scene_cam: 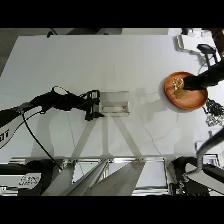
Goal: Fold the box and place the chain.
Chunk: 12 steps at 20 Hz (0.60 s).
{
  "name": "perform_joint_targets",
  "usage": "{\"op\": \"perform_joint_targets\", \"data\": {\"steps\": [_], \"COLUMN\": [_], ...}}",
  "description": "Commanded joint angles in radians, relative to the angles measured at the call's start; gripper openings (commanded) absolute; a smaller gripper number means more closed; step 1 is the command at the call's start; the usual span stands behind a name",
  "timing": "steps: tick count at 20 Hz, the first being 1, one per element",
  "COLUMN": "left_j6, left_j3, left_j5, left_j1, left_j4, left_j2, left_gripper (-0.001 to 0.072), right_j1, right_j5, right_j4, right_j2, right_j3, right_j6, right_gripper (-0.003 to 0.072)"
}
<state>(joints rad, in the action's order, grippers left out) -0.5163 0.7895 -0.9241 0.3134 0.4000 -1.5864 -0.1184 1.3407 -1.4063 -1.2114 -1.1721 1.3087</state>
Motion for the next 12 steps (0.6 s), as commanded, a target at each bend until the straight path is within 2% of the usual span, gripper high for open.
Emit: {"op": "perform_joint_targets", "data": {"steps": [1,8,12], "left_j6": [0.000,0.000,0.000], "left_j3": [0.000,0.000,0.000], "left_j5": [0.000,0.000,0.000], "left_j1": [0.000,0.000,0.000], "left_j4": [0.000,0.000,0.000], "left_j2": [0.001,0.001,0.001], "left_gripper": [0.0108,0.0108,0.0108], "right_j1": [0.135,0.470,0.608], "right_j5": [0.072,0.014,-0.080], "right_j4": [0.027,0.050,0.114], "right_j2": [0.059,0.055,0.013], "right_j3": [0.026,0.027,0.026], "right_j6": [-0.005,0.034,0.039], "right_gripper": [0.0005,0.0006,0.0007]}}
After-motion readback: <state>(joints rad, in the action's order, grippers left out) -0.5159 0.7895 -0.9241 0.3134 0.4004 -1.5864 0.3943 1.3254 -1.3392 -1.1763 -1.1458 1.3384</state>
